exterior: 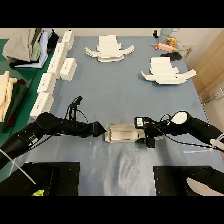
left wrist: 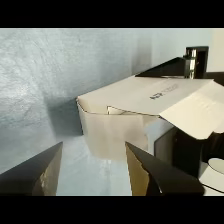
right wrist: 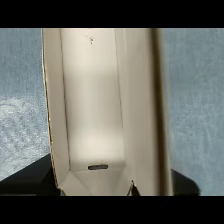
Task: Fold the box.
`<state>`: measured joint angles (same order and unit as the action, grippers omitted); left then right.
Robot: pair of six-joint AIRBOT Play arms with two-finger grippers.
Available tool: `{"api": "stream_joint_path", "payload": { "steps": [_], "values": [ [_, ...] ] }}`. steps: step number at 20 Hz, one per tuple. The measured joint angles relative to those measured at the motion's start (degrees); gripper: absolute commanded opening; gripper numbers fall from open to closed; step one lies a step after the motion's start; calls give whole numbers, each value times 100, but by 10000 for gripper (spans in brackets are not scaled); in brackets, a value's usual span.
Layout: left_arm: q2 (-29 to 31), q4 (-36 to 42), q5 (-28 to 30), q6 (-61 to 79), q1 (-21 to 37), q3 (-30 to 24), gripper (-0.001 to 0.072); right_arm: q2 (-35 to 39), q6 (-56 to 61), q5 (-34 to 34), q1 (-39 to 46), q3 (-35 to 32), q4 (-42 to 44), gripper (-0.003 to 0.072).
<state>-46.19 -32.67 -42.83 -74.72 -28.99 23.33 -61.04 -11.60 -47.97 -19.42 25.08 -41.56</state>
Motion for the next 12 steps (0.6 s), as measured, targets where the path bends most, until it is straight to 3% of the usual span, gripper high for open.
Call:
{"api": "stream_joint_path", "payload": {
  "steps": [7, 12],
  "values": [
    [-297, 374, 632, 96, -723, 13, 602, 0, -7, -2, 11, 0, -20, 406],
    [-640, 402, 894, 7, -922, 81, 600, 0, 2, 9, 0, 0, 7, 407]
  ]
}}
